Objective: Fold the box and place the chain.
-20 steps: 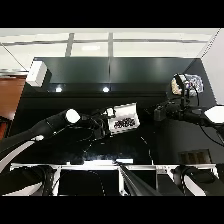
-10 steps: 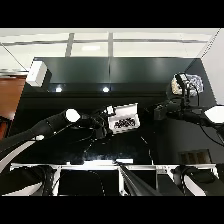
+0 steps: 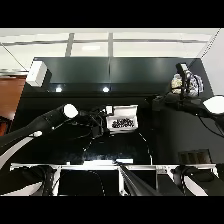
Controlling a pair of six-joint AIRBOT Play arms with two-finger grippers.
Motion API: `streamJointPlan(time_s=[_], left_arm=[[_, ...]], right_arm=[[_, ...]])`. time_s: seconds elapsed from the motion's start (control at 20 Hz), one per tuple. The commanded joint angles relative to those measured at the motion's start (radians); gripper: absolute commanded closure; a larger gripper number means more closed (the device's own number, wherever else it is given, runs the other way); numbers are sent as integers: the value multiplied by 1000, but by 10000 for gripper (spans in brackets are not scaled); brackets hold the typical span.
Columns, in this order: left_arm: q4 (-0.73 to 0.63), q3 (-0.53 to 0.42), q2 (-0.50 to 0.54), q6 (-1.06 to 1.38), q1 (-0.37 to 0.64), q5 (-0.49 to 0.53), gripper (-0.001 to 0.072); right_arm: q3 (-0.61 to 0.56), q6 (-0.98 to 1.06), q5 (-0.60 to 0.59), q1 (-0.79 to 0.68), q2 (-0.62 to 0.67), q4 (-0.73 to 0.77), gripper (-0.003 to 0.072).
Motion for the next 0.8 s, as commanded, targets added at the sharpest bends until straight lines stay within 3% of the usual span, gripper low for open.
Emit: streamJointPlan(time_s=[0.0,0.05,0.15,0.4,0.75], left_arm=[[28,15,-1,55,16,-67,548],[27,14,-1,58,17,-71,548],[19,14,-6,85,17,-67,548],[3,14,-46,136,17,-67,548],[2,14,-50,136,17,-68,548]], right_arm=[[37,-58,31,5,-98,-11,204],[41,-94,53,13,-122,-11,91],[43,-189,56,57,-155,-12,45],[43,-492,54,148,-181,-11,48],[43,-632,180,181,-181,0,55]])
